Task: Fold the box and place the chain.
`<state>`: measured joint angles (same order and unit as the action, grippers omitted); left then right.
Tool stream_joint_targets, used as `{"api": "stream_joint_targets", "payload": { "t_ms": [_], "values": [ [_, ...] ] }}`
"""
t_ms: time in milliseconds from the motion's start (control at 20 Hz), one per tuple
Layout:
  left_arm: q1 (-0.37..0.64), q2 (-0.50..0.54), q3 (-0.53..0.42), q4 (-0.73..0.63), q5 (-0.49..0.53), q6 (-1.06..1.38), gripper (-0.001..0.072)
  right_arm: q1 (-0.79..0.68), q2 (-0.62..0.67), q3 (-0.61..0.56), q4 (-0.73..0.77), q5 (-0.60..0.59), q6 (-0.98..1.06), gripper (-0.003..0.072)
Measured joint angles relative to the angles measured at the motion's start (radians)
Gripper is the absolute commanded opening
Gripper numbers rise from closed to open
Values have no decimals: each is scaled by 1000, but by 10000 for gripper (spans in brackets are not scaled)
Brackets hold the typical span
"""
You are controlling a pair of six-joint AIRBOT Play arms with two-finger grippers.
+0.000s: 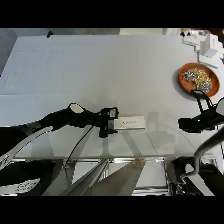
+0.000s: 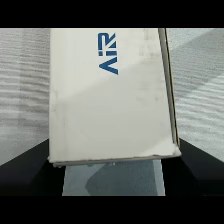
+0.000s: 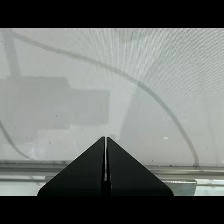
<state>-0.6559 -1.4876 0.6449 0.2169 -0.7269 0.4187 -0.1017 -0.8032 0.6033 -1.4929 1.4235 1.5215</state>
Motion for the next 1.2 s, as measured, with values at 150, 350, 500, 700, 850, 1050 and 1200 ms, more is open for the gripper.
{"api": "stream_joint_targets", "payload": {
  "t_ms": [150,350,500,700,850,1050,1200],
  "values": [
    [3,22,0,10,-1,-7,2,0,0,0,0,0,0,22],
    [49,133,0,42,8,-79,3,0,0,0,0,0,0,22],
    [130,257,0,129,39,-221,3,0,0,0,0,0,0,22],
    [300,431,-1,306,79,-467,3,0,0,0,0,0,0,22],
    [450,525,-1,460,78,-671,3,0,0,0,0,0,0,22],
    [641,595,-1,705,54,-968,3,0,0,0,0,0,0,22],
    [752,612,-1,829,36,-1121,3,0,0,0,0,0,0,22]
  ]
}}
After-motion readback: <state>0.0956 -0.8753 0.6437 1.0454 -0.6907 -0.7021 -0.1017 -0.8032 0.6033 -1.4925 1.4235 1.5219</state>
